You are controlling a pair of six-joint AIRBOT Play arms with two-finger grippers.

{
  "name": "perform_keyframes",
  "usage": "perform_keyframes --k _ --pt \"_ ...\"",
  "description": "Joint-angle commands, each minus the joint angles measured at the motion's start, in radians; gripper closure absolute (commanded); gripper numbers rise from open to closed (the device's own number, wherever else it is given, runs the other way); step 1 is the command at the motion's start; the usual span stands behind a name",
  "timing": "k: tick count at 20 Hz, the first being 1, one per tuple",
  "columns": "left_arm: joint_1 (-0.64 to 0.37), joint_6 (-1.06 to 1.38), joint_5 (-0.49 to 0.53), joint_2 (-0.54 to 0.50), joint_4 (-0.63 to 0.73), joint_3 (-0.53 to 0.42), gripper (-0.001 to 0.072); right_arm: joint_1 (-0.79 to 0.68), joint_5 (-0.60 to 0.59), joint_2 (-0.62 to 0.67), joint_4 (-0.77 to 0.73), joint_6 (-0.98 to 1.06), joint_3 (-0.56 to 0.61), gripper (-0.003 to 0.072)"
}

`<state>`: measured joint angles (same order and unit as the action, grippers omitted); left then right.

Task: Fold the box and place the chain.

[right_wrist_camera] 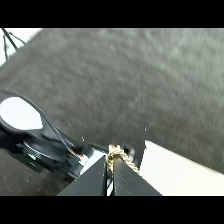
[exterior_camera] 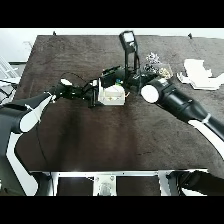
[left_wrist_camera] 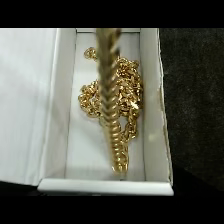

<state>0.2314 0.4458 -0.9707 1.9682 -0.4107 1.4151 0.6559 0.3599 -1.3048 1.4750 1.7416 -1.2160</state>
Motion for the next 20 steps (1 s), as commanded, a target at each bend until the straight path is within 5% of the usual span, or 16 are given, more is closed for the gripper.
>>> perform_keyframes --k 1,6,7,8,9,13,17,20 --pt "0.001 0.0 0.001 0.0 0.0 0.0 0.042 -0.006 -0.05 -0.075 0.003 0.032 0.052 0.0682" --pt "0.001 0.0 0.0 0.0 0.0 0.0 0.042 -0.073 -0.134 -0.229 0.0 0.039 0.134 0.0677" --pt "0.001 0.0 0.0 0.0 0.0 0.0 0.042 -0.085 -0.134 -0.246 -0.001 0.039 0.135 0.0594" --pt "0.001 0.0 0.0 -0.001 0.0 0.0 0.042 -0.095 -0.134 -0.246 0.0 0.039 0.135 0.0288" --pt "0.001 0.0 0.001 0.0 0.0 0.0 0.0419 -0.105 -0.134 -0.237 0.0 0.039 0.133 0.0145" --pt "0.001 0.0 0.001 0.0 0.0 0.0 0.042 -0.191 -0.131 -0.158 0.004 0.038 0.133 0.0146" --pt "0.001 0.0 0.0 0.0 0.0 0.0 0.0419 -0.402 -0.142 -0.148 0.003 0.035 0.132 0.0241" --pt "0.0 0.0 0.001 0.0 0.0 0.0 0.042 -0.55 -0.15 -0.222 0.0 0.035 0.096 0.0128"
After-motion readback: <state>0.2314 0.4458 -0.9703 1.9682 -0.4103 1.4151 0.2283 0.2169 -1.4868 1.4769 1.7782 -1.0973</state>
